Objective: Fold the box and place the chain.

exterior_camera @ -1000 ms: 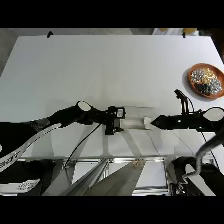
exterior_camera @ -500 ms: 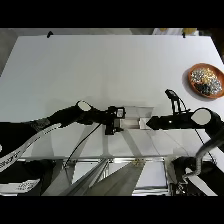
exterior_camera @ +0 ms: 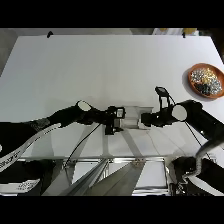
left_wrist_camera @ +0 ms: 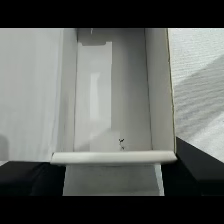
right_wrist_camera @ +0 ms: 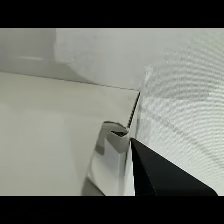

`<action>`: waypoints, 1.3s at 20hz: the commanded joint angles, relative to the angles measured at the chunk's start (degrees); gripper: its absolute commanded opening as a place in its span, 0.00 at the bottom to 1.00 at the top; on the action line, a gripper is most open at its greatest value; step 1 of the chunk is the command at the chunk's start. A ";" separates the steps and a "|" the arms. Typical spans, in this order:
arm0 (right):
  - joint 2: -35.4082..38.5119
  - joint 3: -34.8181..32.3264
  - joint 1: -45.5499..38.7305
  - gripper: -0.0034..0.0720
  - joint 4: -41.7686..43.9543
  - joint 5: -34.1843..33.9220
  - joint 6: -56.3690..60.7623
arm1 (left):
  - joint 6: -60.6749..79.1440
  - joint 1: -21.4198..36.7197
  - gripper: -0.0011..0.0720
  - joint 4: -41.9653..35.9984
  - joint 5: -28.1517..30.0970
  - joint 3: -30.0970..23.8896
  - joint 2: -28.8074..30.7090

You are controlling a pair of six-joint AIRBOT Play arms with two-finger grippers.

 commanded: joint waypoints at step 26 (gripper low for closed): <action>-9.66 3.58 8.11 0.30 -11.30 1.75 11.96 | 0.00 -0.02 0.33 -0.04 0.00 0.07 -0.02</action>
